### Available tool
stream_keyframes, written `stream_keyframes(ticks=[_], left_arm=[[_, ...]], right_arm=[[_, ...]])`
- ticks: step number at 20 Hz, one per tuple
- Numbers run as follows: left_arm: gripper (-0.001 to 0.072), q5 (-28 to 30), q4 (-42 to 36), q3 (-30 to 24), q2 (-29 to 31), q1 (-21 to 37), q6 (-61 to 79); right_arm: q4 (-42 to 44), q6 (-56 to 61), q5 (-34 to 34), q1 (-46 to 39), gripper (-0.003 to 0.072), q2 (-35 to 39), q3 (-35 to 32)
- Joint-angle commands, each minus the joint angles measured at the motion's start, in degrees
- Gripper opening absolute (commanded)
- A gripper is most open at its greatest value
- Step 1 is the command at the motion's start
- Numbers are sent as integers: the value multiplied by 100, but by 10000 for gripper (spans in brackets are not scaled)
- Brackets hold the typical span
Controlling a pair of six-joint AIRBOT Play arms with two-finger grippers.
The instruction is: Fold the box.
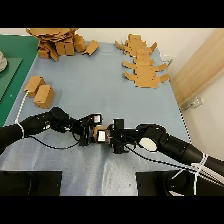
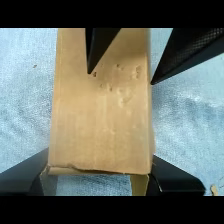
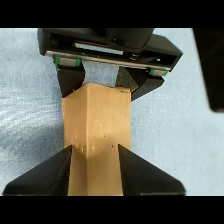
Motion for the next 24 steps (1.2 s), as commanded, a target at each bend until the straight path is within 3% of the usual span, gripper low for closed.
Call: stream_keyframes(ticks=[1, 3, 4, 7, 8, 19, 24], left_arm=[[334, 2, 2, 7, -2, 2, 2], [334, 2, 2, 4, -2, 2, 2], [335, 2, 2, 7, -2, 2, 2], [335, 2, 2, 7, -2, 2, 2], [335, 2, 2, 7, -2, 2, 2], [335, 2, 2, 7, -2, 2, 2], [335, 2, 2, 7, -2, 2, 2]], right_arm=[[-164, -4, -52, 2, 357, -9, 0], [-170, -4, -48, 2, 321, -9, 0], [-164, -2, -48, 2, 266, -7, 0], [-164, 0, -37, 2, 259, 2, 20], [-164, 2, -17, 2, 208, 4, 46], [-267, 0, 116, 2, 207, 0, 439], [-267, 114, 208, 2, 151, -240, 437]])
